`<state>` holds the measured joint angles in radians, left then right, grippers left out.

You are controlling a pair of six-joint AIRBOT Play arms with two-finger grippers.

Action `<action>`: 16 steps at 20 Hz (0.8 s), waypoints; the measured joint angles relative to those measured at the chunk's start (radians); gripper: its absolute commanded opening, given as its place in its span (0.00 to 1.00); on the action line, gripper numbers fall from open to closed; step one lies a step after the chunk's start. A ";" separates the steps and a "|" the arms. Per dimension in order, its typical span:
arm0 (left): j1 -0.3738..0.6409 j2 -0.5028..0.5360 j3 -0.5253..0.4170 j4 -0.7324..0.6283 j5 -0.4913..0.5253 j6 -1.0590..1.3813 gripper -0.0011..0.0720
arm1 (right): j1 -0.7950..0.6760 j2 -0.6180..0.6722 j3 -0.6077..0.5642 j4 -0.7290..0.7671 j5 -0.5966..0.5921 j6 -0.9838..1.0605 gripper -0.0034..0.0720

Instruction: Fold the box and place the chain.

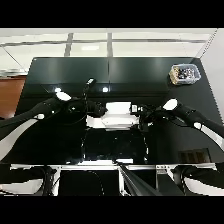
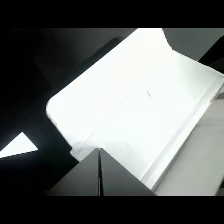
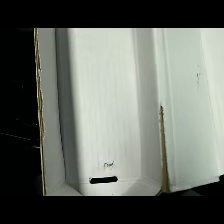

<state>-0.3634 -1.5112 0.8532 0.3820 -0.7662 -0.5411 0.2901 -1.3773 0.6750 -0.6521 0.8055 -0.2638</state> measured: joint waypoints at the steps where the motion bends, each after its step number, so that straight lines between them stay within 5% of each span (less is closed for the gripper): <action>1: 0.015 0.009 0.017 0.018 -0.030 -0.006 0.04 | 0.000 0.000 0.000 0.000 0.000 0.000 0.22; 5: 0.066 0.127 0.060 0.109 -0.079 -0.061 0.05 | 0.000 0.000 0.000 0.000 0.000 0.001 0.22; 9: 0.082 0.253 -0.006 0.161 -0.112 -0.002 0.05 | 0.000 0.000 0.000 0.000 0.000 0.001 0.22; 10: 0.084 0.266 -0.024 0.180 -0.137 0.043 0.15 | 0.000 0.000 0.000 0.000 0.000 0.002 0.22; 13: 0.076 0.278 -0.058 0.273 -0.169 0.225 0.98 | 0.000 0.000 0.000 0.000 -0.001 0.002 0.22; 16: 0.035 0.269 -0.071 0.360 -0.152 0.390 0.97 | 0.000 0.000 0.000 0.000 -0.001 0.002 0.22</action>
<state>-0.3279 -1.2427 0.7826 0.7422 -0.9180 -0.1513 0.2901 -1.3773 0.6750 -0.6521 0.8047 -0.2623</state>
